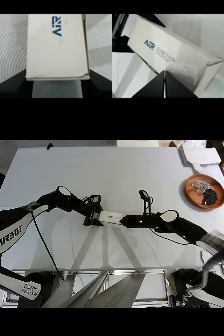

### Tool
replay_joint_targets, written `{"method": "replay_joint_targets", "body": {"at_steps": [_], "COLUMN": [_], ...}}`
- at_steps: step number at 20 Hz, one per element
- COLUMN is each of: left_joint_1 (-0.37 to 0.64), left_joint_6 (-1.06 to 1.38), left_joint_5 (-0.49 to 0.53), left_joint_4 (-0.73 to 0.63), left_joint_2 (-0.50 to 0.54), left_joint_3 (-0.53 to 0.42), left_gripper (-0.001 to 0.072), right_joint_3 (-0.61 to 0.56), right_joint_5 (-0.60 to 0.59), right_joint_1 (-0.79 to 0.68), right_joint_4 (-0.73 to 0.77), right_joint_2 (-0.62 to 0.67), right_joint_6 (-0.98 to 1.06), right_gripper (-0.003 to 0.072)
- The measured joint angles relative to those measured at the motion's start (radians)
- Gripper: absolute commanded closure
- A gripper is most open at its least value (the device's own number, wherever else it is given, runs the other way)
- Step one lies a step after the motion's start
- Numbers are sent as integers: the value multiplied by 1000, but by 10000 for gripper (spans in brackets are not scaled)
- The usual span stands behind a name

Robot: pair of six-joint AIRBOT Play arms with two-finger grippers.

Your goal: Fold the box and place the chain.

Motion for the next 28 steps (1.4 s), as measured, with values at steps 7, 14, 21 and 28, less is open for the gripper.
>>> {"method": "replay_joint_targets", "body": {"at_steps": [7, 14, 21, 28], "left_joint_1": [0, 0, 0, 0], "left_joint_6": [2, 2, 2, 2], "left_joint_5": [0, 0, 0, 0], "left_joint_4": [0, 0, 0, 0], "left_joint_2": [0, 0, 0, 0], "left_joint_3": [0, 0, 0, 0], "left_gripper": [454, 454, 454, 700], "right_joint_3": [9, 9, 9, 9], "right_joint_5": [85, 513, 675, 508], "right_joint_1": [-188, -445, -513, -520], "right_joint_4": [-11, -443, -1162, -1336], "right_joint_2": [358, 644, 700, 705], "right_joint_6": [-16, 219, 515, 674], "right_gripper": [677, 677, 677, 677]}}
